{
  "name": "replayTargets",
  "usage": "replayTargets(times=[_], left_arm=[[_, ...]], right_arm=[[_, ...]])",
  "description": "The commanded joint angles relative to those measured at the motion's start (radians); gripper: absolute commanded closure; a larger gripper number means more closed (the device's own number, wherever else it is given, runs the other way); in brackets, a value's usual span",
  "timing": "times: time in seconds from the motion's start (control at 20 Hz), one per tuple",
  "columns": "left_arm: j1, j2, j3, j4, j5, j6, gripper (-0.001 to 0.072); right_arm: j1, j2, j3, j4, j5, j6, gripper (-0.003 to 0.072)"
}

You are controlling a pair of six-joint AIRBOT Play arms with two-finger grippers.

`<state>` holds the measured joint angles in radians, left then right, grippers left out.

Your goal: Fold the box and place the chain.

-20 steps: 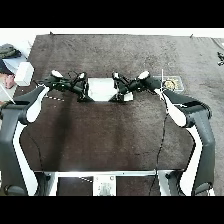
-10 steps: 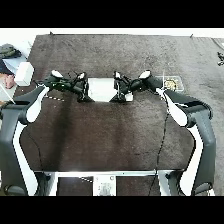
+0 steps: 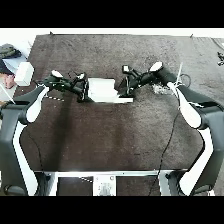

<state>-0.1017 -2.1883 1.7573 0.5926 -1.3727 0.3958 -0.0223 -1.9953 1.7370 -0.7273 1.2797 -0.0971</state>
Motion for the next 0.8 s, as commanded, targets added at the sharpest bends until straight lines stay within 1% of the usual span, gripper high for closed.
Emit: replayTargets(times=[0.0, 0.05, 0.1, 0.15, 0.25, 0.45, 0.55, 0.75], left_arm=[[0.0, -0.001, 0.0, -0.002, 0.004, 0.002, 0.0294], [0.0, -0.001, 0.0, -0.002, 0.004, 0.002, 0.0295], [0.0, -0.001, 0.0, -0.002, 0.004, 0.002, 0.0294], [0.0, -0.001, 0.0, -0.002, 0.004, 0.002, 0.0294], [0.0, -0.001, 0.0, -0.002, 0.004, 0.002, 0.0295], [0.0, -0.001, 0.0, -0.002, 0.005, 0.002, 0.0294], [0.0, -0.001, 0.0, -0.009, 0.004, 0.002, 0.0294], [0.0, -0.001, 0.0, -0.01, 0.004, 0.002, 0.0294]], right_arm=[[-0.015, 0.082, 0.001, 0.016, 0.059, 0.07, 0.0133], [-0.009, 0.095, 0.001, 0.061, 0.071, 0.073, 0.0378], [0.003, 0.098, 0.001, 0.113, 0.086, 0.072, 0.0676], [0.019, 0.095, -0.001, 0.158, 0.081, 0.072, 0.0695], [0.068, 0.081, -0.002, 0.194, 0.032, 0.077, 0.0696], [0.134, 0.072, -0.002, 0.193, -0.21, 0.159, 0.0696], [0.134, 0.069, -0.002, 0.172, -0.278, 0.195, 0.0696], [0.134, 0.036, -0.002, 0.093, -0.358, 0.235, 0.0696]])
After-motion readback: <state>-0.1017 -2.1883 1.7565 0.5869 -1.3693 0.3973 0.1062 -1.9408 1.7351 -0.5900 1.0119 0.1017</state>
